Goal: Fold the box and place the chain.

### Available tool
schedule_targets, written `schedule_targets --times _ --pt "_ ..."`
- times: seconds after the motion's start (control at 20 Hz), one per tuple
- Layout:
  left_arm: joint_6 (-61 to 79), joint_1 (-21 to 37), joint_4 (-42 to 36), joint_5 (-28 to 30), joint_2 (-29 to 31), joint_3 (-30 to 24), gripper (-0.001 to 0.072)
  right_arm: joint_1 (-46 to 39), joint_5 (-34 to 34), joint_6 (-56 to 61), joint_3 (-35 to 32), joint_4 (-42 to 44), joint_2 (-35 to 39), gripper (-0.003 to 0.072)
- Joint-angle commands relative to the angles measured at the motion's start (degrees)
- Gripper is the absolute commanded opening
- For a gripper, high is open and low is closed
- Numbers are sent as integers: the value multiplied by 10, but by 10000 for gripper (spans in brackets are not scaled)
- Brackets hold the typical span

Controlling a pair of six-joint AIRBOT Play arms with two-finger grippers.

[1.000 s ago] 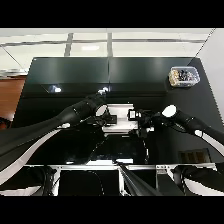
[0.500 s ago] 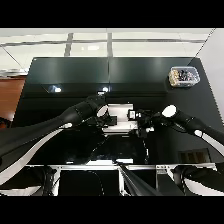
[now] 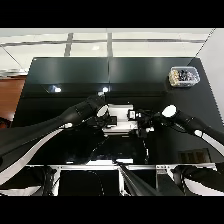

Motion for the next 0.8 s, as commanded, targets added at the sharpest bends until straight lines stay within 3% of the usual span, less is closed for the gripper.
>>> schedule_targets --times 0.0,0.75 --pt "0 0 -2 1 0 1 47 0 0 0 0 0 0 135" --pt "5 1 0 -1 0 0 27 0 2 0 0 3 0 135"
